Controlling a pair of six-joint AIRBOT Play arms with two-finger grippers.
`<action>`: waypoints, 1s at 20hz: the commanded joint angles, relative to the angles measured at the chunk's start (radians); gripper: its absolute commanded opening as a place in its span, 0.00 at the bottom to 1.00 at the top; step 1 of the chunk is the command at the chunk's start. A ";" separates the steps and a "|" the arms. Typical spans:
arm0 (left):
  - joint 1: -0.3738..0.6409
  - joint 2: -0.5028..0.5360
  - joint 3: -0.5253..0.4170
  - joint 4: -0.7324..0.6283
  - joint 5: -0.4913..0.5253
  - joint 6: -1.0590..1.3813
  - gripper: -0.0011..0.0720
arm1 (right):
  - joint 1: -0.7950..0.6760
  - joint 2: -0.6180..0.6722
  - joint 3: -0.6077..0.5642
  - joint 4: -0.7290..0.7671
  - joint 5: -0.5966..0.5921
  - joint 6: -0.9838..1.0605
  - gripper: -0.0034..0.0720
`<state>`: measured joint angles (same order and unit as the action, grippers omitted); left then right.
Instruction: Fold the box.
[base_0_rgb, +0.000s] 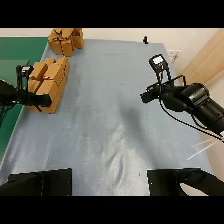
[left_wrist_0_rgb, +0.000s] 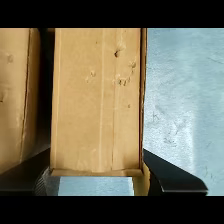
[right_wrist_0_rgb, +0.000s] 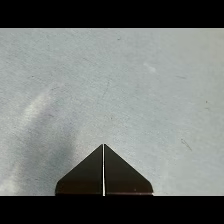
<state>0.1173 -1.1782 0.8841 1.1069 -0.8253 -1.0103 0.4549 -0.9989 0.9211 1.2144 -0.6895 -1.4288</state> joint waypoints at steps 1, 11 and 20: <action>0.001 -0.011 0.000 0.041 0.011 -0.011 0.02 | 0.000 0.001 0.000 0.016 -0.004 0.000 0.05; 0.001 -0.004 0.003 0.006 -0.047 -0.011 0.53 | 0.000 0.001 0.000 0.041 -0.008 0.000 0.05; 0.001 0.050 0.003 0.016 0.004 0.025 0.98 | 0.000 0.001 0.000 0.051 -0.009 0.000 0.05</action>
